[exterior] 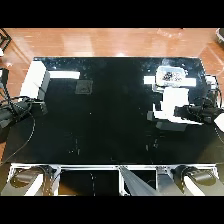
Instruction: Fold the box and place the chain.
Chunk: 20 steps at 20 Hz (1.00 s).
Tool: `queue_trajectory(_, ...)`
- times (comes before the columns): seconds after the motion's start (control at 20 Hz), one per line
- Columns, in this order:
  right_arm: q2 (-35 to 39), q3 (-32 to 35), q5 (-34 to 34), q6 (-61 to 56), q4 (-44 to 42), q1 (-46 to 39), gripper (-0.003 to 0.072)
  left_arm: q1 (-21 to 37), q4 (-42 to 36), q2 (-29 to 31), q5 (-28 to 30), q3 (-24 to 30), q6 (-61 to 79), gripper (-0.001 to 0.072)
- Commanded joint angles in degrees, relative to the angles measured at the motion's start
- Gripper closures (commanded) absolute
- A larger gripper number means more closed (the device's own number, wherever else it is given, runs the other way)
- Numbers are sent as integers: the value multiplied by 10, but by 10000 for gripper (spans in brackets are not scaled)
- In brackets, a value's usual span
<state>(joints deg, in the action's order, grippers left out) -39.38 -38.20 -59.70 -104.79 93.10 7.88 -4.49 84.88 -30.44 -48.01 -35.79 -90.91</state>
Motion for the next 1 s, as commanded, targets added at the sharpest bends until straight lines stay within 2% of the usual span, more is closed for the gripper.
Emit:
queue_trajectory(0.0, 0, 0, 0, 0, 0, 0, 658, 0, 0, 1, 0, 0, 0, 679)
queue_trajectory(0.65, 0, 0, 0, 0, 0, 0, 658, 0, 0, 1, 0, 0, 0, 679)
queue_trajectory(0.8, 0, 0, 0, 0, 0, 0, 658, 0, -3, -7, 72, 0, 0, 679)
queue_trajectory(0.95, 0, 0, 27, 0, 0, 0, 658, 0, -3, -20, 90, 0, 0, 679)
